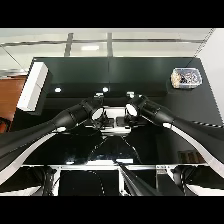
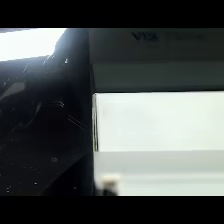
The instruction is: Fold the box and place the chain.
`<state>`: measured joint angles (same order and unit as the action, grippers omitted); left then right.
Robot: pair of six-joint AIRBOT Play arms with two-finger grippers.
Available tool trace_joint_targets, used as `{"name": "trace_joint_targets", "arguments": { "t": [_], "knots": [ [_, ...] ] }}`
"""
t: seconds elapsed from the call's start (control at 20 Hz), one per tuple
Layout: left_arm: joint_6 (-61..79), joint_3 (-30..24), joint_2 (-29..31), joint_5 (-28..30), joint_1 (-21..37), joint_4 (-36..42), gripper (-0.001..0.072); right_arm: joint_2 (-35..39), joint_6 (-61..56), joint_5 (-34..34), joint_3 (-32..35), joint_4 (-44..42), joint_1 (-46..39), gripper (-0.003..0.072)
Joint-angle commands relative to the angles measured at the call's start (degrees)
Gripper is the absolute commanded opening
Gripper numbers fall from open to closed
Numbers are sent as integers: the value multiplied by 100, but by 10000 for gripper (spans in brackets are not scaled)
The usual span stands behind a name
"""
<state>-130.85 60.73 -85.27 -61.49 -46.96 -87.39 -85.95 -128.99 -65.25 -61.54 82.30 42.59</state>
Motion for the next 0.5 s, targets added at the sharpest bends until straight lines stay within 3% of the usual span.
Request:
{"name": "trace_joint_targets", "arguments": {
  "t": [0.0, 0.25, 0.35, 0.45],
  "knots": [
    [35, -2, -4, 15, 4, -15, 29, -31, 39, 13, 0, -63, 4, 14],
    [35, -2, -4, 15, 4, -17, 29, -26, 55, -76, -17, -85, 2, 19],
    [35, -2, -4, 17, 4, -15, 29, -24, 63, -70, -48, -136, 2, 270],
    [35, -2, -4, 17, 4, -15, 29, -24, 68, -57, -57, -157, 2, 265]
  ]
}}
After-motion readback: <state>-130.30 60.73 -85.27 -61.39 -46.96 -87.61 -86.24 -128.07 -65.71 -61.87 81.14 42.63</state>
